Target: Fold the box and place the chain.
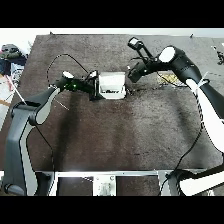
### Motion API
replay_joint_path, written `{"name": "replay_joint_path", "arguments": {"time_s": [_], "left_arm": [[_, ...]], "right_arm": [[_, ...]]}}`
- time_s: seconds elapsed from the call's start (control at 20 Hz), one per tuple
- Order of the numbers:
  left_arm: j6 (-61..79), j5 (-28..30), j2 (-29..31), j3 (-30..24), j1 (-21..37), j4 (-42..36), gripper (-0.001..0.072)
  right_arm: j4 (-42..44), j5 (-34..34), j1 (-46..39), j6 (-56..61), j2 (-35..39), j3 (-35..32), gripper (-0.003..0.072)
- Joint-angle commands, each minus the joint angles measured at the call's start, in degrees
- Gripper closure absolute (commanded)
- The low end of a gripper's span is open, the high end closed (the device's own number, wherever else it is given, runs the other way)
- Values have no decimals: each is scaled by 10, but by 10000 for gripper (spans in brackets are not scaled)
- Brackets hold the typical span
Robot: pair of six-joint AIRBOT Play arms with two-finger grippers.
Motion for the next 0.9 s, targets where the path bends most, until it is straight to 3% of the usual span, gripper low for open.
{"name": "replay_joint_path", "arguments": {"time_s": [0.0,0.15,0.2,0.65,0.85], "left_arm": [[0,0,0,0,0,0,241],[0,0,0,0,0,0,241],[0,0,0,0,0,0,241],[0,0,0,0,0,0,240],[0,0,0,0,0,0,240]], "right_arm": [[-6,19,-40,-33,-32,0,440],[13,22,-43,-75,-77,0,434],[36,23,-43,-102,-89,1,380],[64,-10,-42,-151,-153,19,382],[68,24,-36,-151,-188,64,383]]}}
